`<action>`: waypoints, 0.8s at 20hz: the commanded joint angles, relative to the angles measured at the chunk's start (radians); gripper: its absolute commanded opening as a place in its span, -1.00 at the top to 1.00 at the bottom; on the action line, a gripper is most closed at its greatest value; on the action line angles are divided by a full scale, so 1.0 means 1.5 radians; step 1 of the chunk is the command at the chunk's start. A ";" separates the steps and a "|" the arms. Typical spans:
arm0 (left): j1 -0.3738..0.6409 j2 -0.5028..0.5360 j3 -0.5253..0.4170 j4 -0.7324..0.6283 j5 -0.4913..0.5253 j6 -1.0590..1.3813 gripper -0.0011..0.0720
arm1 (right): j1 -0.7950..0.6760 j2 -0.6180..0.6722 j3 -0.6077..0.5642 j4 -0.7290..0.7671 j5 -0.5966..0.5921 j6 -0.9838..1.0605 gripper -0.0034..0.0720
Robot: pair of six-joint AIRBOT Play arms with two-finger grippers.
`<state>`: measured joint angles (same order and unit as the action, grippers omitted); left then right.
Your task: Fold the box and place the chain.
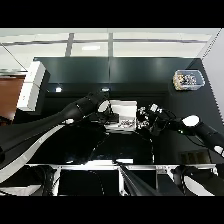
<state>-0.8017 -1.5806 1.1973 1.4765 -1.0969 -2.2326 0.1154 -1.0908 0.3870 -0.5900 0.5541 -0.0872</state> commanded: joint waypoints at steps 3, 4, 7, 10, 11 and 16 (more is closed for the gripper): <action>0.000 -0.001 0.000 0.000 0.000 0.000 0.89 | 0.001 -0.005 -0.001 0.014 -0.013 0.003 -0.98; 0.000 -0.001 0.000 0.000 0.000 0.000 0.89 | 0.001 -0.005 -0.001 0.014 -0.013 0.005 -0.77; 0.000 -0.001 0.000 0.000 0.000 0.000 0.89 | 0.001 -0.005 -0.001 0.011 -0.009 0.037 -0.01; 0.000 -0.001 0.000 0.000 0.000 0.000 0.89 | 0.001 0.000 0.003 0.007 0.037 0.049 0.86; 0.000 -0.001 0.000 -0.001 -0.002 0.000 0.89 | 0.000 0.011 0.010 -0.004 0.064 0.061 0.86; 0.000 -0.001 0.000 0.000 -0.002 0.000 0.89 | -0.019 0.112 0.129 -0.196 0.167 0.383 0.86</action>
